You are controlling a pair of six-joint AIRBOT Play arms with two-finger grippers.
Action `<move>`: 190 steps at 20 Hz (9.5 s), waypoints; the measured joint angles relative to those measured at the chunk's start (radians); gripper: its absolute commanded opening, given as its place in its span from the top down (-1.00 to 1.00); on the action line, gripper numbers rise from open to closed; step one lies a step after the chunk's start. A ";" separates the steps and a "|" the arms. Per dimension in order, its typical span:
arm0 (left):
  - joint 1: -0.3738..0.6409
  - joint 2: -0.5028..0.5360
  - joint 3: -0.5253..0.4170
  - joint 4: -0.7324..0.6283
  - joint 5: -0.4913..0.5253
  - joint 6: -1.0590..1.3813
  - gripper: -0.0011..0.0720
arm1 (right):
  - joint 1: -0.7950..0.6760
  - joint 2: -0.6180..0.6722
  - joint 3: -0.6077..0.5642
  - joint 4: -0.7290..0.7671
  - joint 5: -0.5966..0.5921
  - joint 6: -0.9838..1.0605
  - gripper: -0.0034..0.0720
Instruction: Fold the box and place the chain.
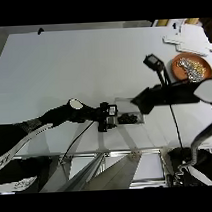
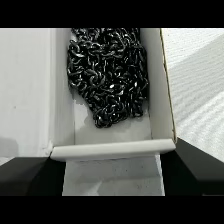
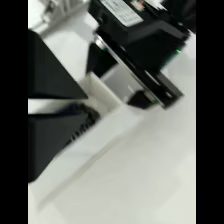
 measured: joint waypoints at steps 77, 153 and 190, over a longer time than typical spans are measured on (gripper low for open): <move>-0.001 0.000 0.000 0.000 0.000 0.000 0.22 | 0.139 0.023 -0.317 0.018 -0.179 -0.542 0.86; 0.523 0.553 0.000 0.171 0.251 -0.526 0.22 | -0.479 0.141 -0.418 -0.617 0.222 0.403 0.86; 1.088 0.584 -0.005 1.073 -0.172 -1.694 -0.92 | -0.479 0.141 -0.418 -0.617 0.222 0.403 0.86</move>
